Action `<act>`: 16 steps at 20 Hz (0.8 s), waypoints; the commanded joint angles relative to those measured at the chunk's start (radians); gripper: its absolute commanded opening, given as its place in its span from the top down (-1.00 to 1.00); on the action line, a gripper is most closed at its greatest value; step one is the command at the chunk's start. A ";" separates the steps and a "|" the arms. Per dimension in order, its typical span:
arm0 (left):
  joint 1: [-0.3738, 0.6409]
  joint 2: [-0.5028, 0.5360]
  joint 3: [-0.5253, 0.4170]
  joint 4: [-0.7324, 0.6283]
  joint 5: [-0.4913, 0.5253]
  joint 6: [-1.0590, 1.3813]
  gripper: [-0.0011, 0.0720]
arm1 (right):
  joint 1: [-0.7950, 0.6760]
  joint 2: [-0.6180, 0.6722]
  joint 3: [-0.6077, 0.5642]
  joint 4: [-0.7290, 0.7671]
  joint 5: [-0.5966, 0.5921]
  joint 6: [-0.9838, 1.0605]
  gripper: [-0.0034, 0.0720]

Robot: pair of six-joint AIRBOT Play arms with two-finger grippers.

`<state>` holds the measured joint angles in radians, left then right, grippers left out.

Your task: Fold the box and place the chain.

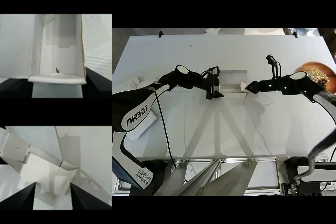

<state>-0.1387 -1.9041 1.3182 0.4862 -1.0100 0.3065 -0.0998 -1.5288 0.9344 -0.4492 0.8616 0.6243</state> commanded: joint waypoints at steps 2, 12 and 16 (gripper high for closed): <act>0.000 0.000 0.000 0.000 0.000 0.000 -0.20 | 0.032 -0.035 0.000 0.047 0.036 0.034 -0.35; 0.000 0.000 0.000 0.000 0.000 0.000 -0.20 | 0.072 -0.063 0.001 0.105 -0.121 0.034 -0.35; 0.000 0.000 0.000 0.000 0.000 0.000 -0.20 | 0.072 -0.047 0.001 0.057 -0.128 0.033 -0.29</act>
